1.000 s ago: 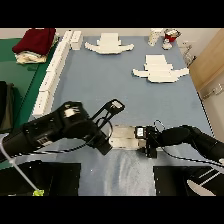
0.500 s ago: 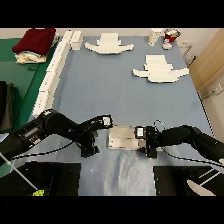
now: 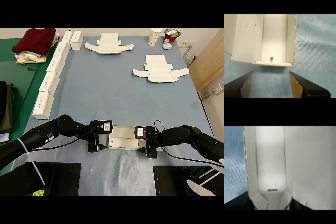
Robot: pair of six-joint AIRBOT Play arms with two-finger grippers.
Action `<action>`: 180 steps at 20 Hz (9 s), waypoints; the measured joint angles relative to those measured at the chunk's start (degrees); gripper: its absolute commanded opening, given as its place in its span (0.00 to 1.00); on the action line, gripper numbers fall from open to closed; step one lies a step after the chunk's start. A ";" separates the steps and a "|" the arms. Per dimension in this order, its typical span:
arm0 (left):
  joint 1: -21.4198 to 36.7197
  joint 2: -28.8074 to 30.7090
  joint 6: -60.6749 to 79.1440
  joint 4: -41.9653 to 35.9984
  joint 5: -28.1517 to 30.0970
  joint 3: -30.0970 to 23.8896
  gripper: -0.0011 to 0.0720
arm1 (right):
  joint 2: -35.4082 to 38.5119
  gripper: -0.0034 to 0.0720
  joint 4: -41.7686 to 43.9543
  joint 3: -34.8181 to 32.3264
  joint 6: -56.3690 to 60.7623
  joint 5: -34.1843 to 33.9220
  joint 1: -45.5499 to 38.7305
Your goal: Fold the box.
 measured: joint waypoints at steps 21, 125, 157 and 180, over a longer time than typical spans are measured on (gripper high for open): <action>1.44 -3.45 11.98 -8.39 -0.37 -0.42 0.97 | 0.00 0.72 0.00 0.00 -0.02 0.02 -0.02; -3.52 -7.37 11.98 -13.31 4.98 -1.40 0.65 | -12.04 0.42 -2.62 15.74 96.91 4.04 3.15; -3.52 -7.37 11.98 -13.31 5.01 -1.40 0.65 | 11.89 0.69 -33.38 8.72 44.63 -18.58 14.71; -3.52 -7.37 11.98 -13.29 4.98 -1.40 0.65 | 6.32 0.20 -26.01 6.75 32.04 -3.74 14.88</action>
